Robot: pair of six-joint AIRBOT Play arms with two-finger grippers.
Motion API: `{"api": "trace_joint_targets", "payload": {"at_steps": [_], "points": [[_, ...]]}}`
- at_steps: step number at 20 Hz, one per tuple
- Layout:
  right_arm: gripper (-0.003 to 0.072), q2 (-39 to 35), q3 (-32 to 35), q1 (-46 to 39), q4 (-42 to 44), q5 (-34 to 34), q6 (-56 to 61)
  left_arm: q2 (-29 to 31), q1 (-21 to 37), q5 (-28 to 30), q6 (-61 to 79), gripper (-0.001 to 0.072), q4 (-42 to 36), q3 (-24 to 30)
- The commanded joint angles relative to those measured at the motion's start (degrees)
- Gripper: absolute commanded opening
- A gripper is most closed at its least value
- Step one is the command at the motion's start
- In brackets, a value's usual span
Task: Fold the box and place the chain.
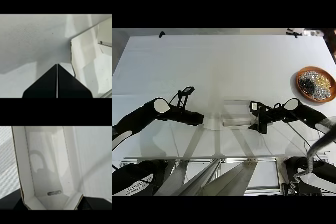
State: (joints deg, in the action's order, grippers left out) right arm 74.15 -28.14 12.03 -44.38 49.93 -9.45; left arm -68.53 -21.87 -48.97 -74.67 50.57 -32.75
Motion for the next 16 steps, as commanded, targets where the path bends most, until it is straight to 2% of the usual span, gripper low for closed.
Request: {"api": "trace_joint_targets", "payload": {"at_steps": [1,7,13,15,16], "points": [[0.0341,0.02,0.00,0.04,-3.78,0.02,0.00,-4.13,-1.49,2.14,-0.15,0.0005,-2.84,0.13],[0.0341,0.02,0.00,0.04,-3.78,0.02,0.00,-5.68,-6.27,5.07,2.80,0.0011,-9.22,0.11],[0.0341,0.02,0.00,0.04,-3.78,0.02,0.00,-5.55,-8.31,4.94,2.69,0.0018,-10.78,-1.92],[0.0341,0.02,0.00,0.04,-3.78,0.02,0.00,-5.49,-8.61,4.15,2.75,0.0122,-11.15,-3.26],[0.0341,0.02,0.00,0.04,-3.78,0.02,0.02,-5.49,-8.74,3.69,2.73,0.0241,-11.13,-3.98]]}}
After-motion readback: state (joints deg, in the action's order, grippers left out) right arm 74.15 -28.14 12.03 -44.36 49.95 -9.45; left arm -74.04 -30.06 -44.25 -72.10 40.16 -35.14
